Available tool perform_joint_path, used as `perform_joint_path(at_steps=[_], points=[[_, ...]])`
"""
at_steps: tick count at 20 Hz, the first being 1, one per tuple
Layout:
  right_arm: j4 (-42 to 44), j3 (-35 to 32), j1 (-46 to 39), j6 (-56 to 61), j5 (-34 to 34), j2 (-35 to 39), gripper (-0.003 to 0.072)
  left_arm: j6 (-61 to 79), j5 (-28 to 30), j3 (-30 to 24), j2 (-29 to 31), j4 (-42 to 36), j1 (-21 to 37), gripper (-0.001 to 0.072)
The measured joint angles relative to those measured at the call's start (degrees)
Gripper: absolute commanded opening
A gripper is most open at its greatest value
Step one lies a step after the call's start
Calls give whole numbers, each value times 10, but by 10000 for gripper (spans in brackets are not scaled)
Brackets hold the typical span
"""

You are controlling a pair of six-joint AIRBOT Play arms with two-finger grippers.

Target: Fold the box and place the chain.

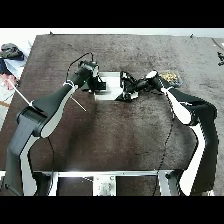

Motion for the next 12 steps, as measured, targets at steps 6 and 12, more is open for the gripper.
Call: perform_joint_path(at_steps=[6, 12], points=[[-1, 0, 0, 0, 0, 0, 449, -5, -1, 0, -1, 4, 0, 302], [-2, 0, -1, 0, 0, 0, 449, 53, -3, 11, 5, -43, 0, 640]])
